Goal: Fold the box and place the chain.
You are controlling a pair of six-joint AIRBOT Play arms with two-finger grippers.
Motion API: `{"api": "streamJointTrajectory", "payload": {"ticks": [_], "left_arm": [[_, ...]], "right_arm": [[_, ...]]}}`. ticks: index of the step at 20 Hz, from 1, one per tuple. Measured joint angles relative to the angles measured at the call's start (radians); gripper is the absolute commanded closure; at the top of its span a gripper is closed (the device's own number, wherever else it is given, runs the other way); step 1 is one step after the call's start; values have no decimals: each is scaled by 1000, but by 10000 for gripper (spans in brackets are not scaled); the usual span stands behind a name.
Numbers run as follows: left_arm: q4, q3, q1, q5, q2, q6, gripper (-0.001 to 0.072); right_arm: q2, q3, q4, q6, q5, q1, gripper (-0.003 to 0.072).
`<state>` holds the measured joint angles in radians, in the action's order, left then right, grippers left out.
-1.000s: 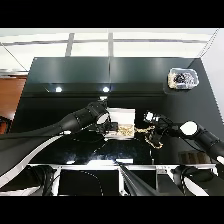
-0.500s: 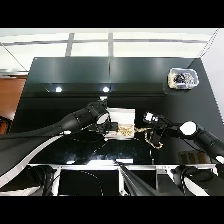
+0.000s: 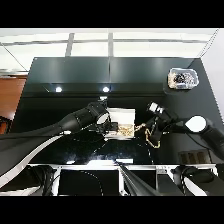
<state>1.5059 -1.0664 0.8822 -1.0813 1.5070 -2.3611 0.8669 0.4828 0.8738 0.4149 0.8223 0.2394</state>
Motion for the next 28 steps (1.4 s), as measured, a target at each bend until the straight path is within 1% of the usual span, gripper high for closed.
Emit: {"api": "streamJointTrajectory", "payload": {"ticks": [2, 6, 9, 11, 13, 15, 21, 24, 26, 28], "left_arm": [[0, 0, 0, 0, 0, 0, 680], [0, 0, 0, 1, 0, 0, 680], [0, 0, 0, 2, 0, 0, 680], [0, 0, 0, 3, 0, 0, 680], [0, 0, 0, 4, 0, 0, 680], [0, 0, 0, 3, 0, 0, 680], [0, 0, 0, 3, 0, 0, 680], [0, 0, 0, 3, 0, 0, 680], [0, 0, 0, 3, 0, 0, 680], [0, 0, 0, 3, 0, 0, 680]], "right_arm": [[-38, 95, 46, 108, 101, -1, 679], [-93, 329, 93, 324, 320, -2, 679], [-110, 503, 78, 462, 455, -2, 679], [-115, 598, 30, 518, 500, -2, 679], [-117, 672, -33, 555, 513, -2, 679], [-118, 726, -109, 573, 499, -2, 679], [-119, 803, -335, 592, 374, -2, 679], [-110, 816, -382, 597, 337, -2, 679], [-91, 818, -383, 608, 361, -1, 679], [-73, 798, -350, 624, 400, -1, 679]]}}
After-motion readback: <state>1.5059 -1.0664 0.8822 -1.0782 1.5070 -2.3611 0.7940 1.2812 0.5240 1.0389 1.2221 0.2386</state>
